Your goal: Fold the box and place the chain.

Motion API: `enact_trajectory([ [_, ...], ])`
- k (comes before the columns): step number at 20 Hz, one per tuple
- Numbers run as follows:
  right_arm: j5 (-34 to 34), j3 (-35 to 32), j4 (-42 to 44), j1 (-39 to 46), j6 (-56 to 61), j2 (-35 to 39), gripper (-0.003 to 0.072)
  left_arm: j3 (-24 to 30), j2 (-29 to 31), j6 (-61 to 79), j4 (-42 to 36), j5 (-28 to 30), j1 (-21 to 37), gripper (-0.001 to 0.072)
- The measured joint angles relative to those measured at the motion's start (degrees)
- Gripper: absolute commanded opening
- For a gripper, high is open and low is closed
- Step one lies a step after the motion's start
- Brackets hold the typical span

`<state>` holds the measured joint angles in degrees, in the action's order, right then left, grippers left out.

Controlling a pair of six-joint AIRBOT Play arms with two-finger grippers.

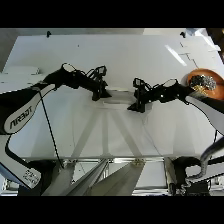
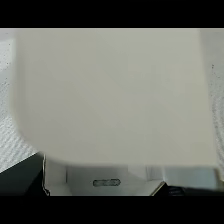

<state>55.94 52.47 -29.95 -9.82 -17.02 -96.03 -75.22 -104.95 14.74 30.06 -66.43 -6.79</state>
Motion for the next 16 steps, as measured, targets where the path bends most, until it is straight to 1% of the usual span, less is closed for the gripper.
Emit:
enact_trajectory([
  [1, 0.0, 0.0, 0.0, 0.0, 0.0, 0.0, 0.0496, 0.0, 1.4, 0.0, 1.7, -0.4, 0.4, 0.0291],
  [3, 0.0, 0.0, 0.0, 0.0, 0.0, 0.0, 0.0496, 0.0, 4.2, -0.3, 6.1, -1.3, 0.9, 0.0245],
  [4, 0.0, 0.0, 0.0, 0.0, 0.0, 0.0, 0.0496, 0.0, 5.6, -1.0, 8.6, -2.1, 1.0, 0.0168],
  [5, 0.0, 0.0, 0.0, 0.0, 0.0, 0.0, 0.0496, 0.0, 6.9, -1.9, 11.2, -3.0, 1.1, 0.0004],
  [8, 0.0, 0.0, 0.0, 0.0, 0.0, 0.0, 0.0496, 0.2, 10.4, -5.6, 18.0, -7.5, 0.8, 0.0006],
  [10, 0.0, 0.0, 0.0, 0.0, 0.0, 0.0, 0.0496, 0.3, 11.6, -7.1, 19.6, -10.9, -0.3, 0.0006],
  [11, 0.0, 0.0, 0.0, 0.0, 0.0, 0.0, 0.0496, 0.3, 12.0, -7.5, 19.7, -11.7, -1.1, 0.0008],
  [13, 0.0, 0.0, 0.0, 0.0, 0.0, 0.0, 0.0496, 0.3, 12.2, -8.0, 18.3, -12.0, -3.0, 0.0009],
  [14, 0.0, 0.0, 0.0, 0.0, 0.0, 0.0, 0.0496, 0.3, 12.3, -8.2, 17.1, -11.1, -3.8, 0.0008],
  [16, 0.0, 0.0, 0.0, 0.0, 0.0, 0.0, 0.0496, 0.4, 12.1, -8.4, 14.4, -7.7, -5.4, 0.0008],
])
